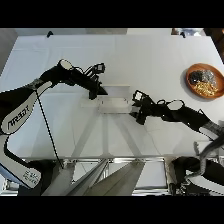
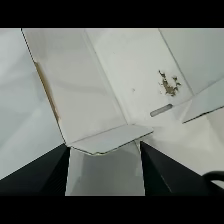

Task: Fold the box and place the chain.

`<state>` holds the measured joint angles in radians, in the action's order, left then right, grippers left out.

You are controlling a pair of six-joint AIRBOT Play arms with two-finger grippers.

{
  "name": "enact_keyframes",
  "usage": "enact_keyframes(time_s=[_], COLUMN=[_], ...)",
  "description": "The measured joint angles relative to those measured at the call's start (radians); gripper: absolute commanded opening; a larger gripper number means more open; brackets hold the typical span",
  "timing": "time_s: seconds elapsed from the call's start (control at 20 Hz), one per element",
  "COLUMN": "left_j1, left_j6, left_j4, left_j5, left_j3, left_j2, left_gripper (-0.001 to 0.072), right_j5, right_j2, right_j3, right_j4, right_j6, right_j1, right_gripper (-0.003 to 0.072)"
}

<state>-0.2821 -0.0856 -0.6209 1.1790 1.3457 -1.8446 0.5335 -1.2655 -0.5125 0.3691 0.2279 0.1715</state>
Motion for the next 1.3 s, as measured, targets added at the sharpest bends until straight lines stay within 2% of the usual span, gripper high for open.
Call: enact_keyframes(time_s=[0.5,0.85,1.3], left_j1=[0.0,0.0,0.0], left_j6=[0.0,0.0,0.001], left_j4=[0.0,0.0,0.0], left_j5=[0.0,0.0,-0.002], left_j3=[0.0,0.0,0.0], left_j2=[0.0,0.0,0.0], left_gripper=[0.0005,0.0005,0.0005], right_j5=[-0.089,-0.095,-0.125], right_j2=[-0.018,-0.018,-0.018], right_j3=[0.0,0.0,-0.059], right_j4=[-0.146,-0.31,-0.317], right_j6=[0.025,0.151,0.188], right_j1=[0.006,0.006,0.006], right_gripper=[0.048,0.048,0.048])
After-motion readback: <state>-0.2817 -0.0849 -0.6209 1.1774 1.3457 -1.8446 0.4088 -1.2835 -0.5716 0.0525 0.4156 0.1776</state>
